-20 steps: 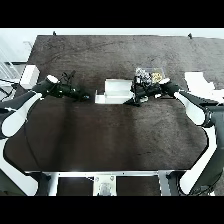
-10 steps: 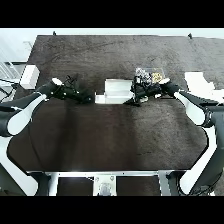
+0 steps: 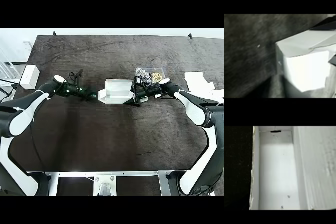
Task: Fold the box and place the chain.
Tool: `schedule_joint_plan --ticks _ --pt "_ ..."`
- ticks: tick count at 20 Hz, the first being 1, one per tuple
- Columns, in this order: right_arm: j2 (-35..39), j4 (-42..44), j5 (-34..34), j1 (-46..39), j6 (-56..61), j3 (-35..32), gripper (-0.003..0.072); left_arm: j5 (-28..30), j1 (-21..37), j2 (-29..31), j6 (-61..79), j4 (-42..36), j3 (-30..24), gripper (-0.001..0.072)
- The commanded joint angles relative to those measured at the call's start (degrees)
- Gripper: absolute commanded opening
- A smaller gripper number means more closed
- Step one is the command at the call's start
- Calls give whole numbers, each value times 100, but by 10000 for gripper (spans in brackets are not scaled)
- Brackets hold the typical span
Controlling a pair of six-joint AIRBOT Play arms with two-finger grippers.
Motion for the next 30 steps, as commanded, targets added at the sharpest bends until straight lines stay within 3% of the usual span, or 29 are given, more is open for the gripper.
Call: schedule_joint_plan --ticks 1,18,30 --pt "2 2 -2 7 0 0 435 -151 -2 9 7 -42 236 312" --pt "2 0 0 7 0 0 436 -389 -105 11 4 -358 260 312" --pt "2 2 0 7 0 -4 436 -533 -525 9 -1401 1036 970 311"
